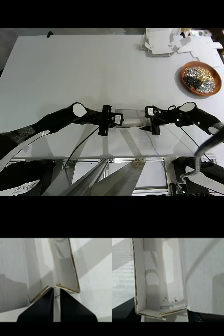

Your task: Fold the box and place the chain.

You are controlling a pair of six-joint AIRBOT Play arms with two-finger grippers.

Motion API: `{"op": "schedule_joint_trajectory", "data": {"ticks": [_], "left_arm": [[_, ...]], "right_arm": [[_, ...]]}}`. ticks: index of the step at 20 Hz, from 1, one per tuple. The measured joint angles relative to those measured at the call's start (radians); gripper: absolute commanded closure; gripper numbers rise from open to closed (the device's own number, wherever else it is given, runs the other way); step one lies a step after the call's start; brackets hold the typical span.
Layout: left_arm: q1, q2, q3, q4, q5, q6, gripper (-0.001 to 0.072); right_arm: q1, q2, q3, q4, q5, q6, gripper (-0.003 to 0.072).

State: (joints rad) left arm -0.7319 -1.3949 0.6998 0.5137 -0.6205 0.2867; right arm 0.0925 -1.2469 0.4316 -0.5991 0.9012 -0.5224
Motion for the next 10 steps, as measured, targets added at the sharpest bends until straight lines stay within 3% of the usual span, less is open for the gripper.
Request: {"op": "schedule_joint_trajectory", "data": {"ticks": [1, 4, 8, 10], "left_arm": [[-0.005, -0.010, 0.000, -0.010, 0.006, 0.002, 0.0524], [-0.014, -0.026, 0.000, -0.028, 0.016, 0.002, 0.0466], [-0.018, -0.033, 0.000, -0.047, 0.022, 0.002, 0.0237], [-0.019, -0.034, 0.000, -0.051, 0.023, 0.002, 0.0210]], "right_arm": [[0.000, 0.000, 0.000, 0.000, 0.000, 0.000, 0.0230], [0.000, 0.000, 0.000, 0.000, 0.000, 0.000, 0.0230], [0.000, 0.000, 0.000, -0.001, 0.000, -0.001, 0.0230], [0.000, 0.000, 0.000, -0.001, 0.000, -0.001, 0.0230]]}}
